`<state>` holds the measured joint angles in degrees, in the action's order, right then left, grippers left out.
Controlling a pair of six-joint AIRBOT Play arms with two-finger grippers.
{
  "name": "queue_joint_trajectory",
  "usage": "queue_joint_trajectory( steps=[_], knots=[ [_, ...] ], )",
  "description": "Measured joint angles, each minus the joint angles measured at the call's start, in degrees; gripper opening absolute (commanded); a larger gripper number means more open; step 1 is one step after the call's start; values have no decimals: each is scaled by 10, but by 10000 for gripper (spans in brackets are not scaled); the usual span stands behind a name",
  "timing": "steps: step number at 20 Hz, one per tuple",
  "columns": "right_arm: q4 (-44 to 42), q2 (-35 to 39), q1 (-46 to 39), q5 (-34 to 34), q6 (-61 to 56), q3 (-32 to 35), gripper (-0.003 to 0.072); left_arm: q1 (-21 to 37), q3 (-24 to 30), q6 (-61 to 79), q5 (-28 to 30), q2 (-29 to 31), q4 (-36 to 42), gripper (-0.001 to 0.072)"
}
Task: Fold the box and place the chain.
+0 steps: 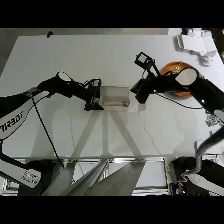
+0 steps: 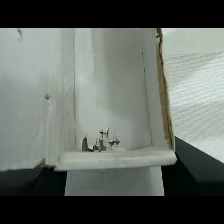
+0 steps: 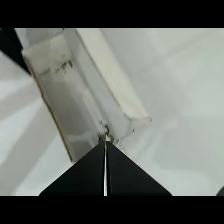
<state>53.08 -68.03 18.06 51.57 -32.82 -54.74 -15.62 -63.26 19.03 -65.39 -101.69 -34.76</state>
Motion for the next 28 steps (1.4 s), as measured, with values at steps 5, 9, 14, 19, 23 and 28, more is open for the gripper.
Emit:
queue_joint_trajectory(
  steps=[5,9,14,19,23,28],
  knots=[
    [106,10,0,38,4,0,10,0,0,0,0,0,0,212],
    [121,-9,-2,27,70,0,10,0,0,0,0,0,0,212],
    [93,-69,-26,31,162,0,11,0,0,0,0,0,0,212],
    [20,-133,-30,31,278,0,138,0,0,0,0,0,0,212],
    [-17,-159,-26,33,336,0,191,0,0,0,0,0,0,212],
    [-49,-168,-11,41,357,0,176,0,0,0,0,0,0,212]
  ],
)
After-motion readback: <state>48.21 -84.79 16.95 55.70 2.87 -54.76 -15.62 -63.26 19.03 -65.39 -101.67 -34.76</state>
